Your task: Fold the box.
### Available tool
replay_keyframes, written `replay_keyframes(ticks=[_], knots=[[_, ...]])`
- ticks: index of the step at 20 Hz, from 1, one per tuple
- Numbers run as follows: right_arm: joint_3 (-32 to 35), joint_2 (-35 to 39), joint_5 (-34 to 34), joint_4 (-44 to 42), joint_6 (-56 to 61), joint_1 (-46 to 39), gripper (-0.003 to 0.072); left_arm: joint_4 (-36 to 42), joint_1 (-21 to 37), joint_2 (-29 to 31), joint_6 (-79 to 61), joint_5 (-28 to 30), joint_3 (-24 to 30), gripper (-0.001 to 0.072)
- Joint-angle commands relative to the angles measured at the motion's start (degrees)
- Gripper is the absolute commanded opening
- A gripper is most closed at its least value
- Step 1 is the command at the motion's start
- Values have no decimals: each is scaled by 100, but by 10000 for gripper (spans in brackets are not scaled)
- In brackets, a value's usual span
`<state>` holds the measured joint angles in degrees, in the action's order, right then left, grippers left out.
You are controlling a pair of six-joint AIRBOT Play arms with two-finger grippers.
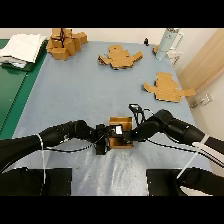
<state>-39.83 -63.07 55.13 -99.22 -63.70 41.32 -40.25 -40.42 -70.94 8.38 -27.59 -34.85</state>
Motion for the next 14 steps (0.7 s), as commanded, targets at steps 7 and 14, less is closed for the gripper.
replay_keyframes(ticks=[7,14], knots=[[-608,-765,590,907,1779,595,232,-2,7,4,0,0,-7,517],[-627,-767,809,1322,1912,595,161,-2,7,4,0,2,-9,516]])
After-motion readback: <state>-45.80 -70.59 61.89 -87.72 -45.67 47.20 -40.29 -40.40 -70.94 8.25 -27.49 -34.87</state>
